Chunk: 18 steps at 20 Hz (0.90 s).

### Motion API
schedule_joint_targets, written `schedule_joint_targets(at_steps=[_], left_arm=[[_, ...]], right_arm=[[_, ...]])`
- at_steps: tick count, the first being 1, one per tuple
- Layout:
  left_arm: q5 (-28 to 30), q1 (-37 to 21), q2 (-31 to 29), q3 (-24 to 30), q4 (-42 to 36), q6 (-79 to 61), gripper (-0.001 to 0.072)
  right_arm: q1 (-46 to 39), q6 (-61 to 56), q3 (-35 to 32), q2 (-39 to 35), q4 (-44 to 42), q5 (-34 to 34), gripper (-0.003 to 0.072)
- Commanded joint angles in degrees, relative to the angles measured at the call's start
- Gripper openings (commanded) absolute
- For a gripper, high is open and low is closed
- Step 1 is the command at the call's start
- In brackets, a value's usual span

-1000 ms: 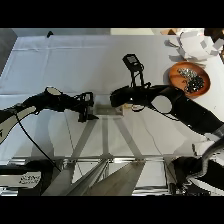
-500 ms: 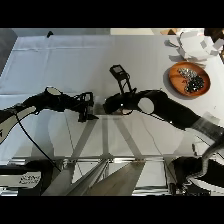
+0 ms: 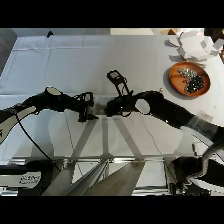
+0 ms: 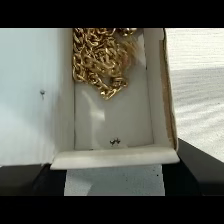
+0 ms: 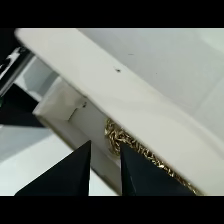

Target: Fold the box and place the chain.

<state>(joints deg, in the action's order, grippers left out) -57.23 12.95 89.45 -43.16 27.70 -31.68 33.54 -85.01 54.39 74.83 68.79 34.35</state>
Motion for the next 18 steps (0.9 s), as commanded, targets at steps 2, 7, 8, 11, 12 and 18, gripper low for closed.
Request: schedule_joint_targets(at_steps=[2, 7, 8, 11, 12, 18], left_arm=[[0.00, 0.00, 0.00, 0.00, 0.02, 0.00, 0.0329], [0.02, 0.00, 0.00, 0.00, 0.02, 0.00, 0.0329], [-0.02, 0.00, 0.00, 0.00, 0.02, 0.00, 0.0329], [0.00, 0.00, 0.00, 0.00, 0.02, 0.00, 0.0329], [0.00, 0.00, 0.00, 0.00, 0.02, 0.00, 0.0329], [0.00, 0.00, 0.00, 0.00, 0.02, 0.00, 0.0329]], right_arm=[[-0.24, 12.09, 0.02, -6.97, 1.49, 6.03, 0.0253], [-10.99, 30.03, -0.02, -14.80, 1.14, 15.02, 0.0298], [-14.69, 33.64, -0.02, -14.86, 0.50, 16.55, 0.0298], [-24.70, 44.61, -0.02, -12.66, -3.72, 19.06, 0.0298], [-27.47, 48.85, -0.02, -11.13, -6.12, 20.24, 0.0298], [-31.56, 87.12, -0.02, 1.05, -16.11, 25.33, 0.0448]])
